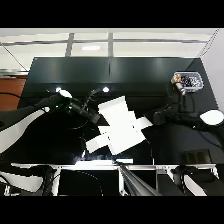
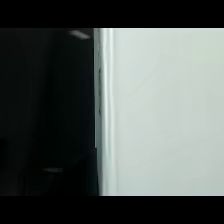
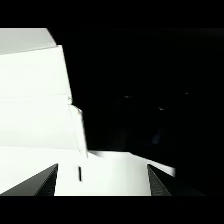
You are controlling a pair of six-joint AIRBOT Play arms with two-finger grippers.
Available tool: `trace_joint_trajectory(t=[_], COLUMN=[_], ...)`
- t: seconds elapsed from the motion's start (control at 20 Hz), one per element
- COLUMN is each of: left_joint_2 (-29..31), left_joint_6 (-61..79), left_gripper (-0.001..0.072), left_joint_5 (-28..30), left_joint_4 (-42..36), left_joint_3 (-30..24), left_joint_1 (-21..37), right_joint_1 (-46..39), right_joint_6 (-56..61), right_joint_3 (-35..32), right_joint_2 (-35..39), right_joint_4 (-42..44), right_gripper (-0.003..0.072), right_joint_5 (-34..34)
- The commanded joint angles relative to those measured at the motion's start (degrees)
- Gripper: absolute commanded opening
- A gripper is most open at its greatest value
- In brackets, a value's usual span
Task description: Fold the box and place the chain.
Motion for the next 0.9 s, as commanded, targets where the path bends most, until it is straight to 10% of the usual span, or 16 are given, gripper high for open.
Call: trace_joint_trajectory(t=[0.0,0.3,0.85], left_joint_2=[1.0,9.8,6.7], left_joint_6=[15.8,30.7,33.2], left_gripper=[0.0022,0.0027,0.0028], left_joint_5=[1.2,25.9,23.1], left_joint_4=[2.3,12.8,20.3], left_joint_3=[2.4,2.2,2.2], left_joint_1=[-0.4,-10.1,-12.8], right_joint_1=[-6.0,-4.2,12.9], right_joint_6=[-1.5,-16.3,-36.7], right_joint_3=[8.5,4.7,-6.7], right_joint_2=[0.0,0.0,-0.2], right_joint_4=[-13.1,-17.2,-13.8], right_gripper=[0.0629,0.0627,0.0627], right_joint_5=[12.6,17.8,4.3])
